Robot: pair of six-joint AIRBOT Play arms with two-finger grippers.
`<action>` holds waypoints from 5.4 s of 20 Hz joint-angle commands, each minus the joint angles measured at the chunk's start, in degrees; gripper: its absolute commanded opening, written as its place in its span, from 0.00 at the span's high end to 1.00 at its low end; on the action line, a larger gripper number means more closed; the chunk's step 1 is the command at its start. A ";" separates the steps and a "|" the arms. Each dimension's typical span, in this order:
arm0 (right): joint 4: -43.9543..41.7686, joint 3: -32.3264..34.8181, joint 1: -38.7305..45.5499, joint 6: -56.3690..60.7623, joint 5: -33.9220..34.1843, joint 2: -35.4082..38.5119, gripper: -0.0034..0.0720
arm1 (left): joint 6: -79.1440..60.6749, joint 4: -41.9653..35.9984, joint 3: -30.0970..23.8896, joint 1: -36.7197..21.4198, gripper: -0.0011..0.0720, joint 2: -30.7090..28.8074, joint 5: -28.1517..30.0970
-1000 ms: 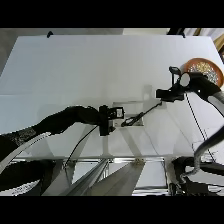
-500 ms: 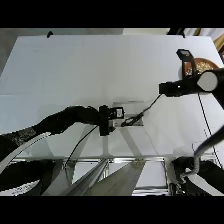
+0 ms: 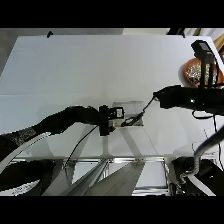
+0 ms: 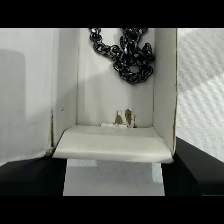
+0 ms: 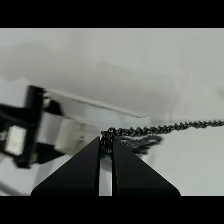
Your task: Fold the box and place the chain.
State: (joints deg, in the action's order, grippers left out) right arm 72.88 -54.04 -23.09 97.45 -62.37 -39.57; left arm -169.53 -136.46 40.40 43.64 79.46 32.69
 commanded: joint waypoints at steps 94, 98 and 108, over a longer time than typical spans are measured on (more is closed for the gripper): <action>-3.78 5.38 -8.31 -6.69 -0.50 -0.20 0.94 | 0.00 0.02 0.02 0.02 0.70 -0.02 0.07; -4.55 5.38 -14.19 -4.22 6.21 -0.20 0.94 | 0.00 0.02 0.02 0.02 0.70 -0.02 0.07; -2.21 6.84 -16.72 -1.99 10.84 -2.40 0.94 | 0.00 0.02 0.02 0.02 0.70 -0.02 0.07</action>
State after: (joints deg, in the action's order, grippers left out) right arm 67.81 -48.16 -39.48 93.56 -52.16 -40.80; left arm -169.53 -136.46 40.40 43.64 79.46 32.75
